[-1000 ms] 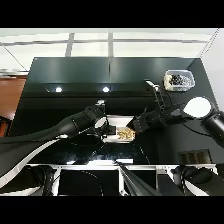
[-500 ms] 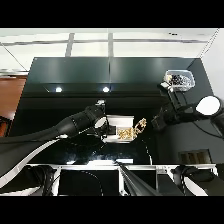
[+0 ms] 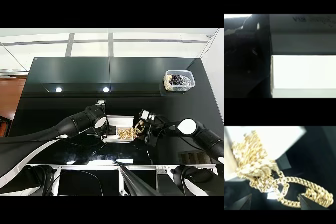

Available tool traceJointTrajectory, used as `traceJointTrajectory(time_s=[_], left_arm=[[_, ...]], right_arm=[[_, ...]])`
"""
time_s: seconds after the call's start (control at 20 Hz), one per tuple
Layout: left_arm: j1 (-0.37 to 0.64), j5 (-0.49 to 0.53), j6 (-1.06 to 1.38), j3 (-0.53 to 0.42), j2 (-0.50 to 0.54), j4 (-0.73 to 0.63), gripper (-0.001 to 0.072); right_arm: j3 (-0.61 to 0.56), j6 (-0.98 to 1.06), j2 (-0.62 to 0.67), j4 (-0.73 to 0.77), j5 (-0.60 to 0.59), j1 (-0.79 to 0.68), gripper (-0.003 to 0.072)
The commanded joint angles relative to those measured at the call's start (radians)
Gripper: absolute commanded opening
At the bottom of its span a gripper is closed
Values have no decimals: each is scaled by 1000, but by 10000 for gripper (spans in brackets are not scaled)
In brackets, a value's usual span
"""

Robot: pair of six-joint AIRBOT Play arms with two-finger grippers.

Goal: Fold the box and place the chain.

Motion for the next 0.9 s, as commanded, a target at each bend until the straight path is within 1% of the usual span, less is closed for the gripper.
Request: traceJointTrajectory(time_s=[0.0, 0.2, 0.45, 0.8, 0.85], left_arm=[[0, -1, 0, 0, 0, 0, 31], [0, -2, 0, 0, 0, 0, 31], [0, -1, 0, 0, 0, 0, 31], [0, -1, 0, 0, 0, 0, 31], [0, -1, 0, 0, 0, 0, 31]], right_arm=[[-19, -194, -38, 26, -96, 40, 720], [-14, -278, -55, 88, -96, 40, 720], [-8, -283, -110, 85, -96, 40, 720], [-8, -290, -146, 84, -96, 40, 720], [-8, -290, -146, 84, -97, 40, 609]])
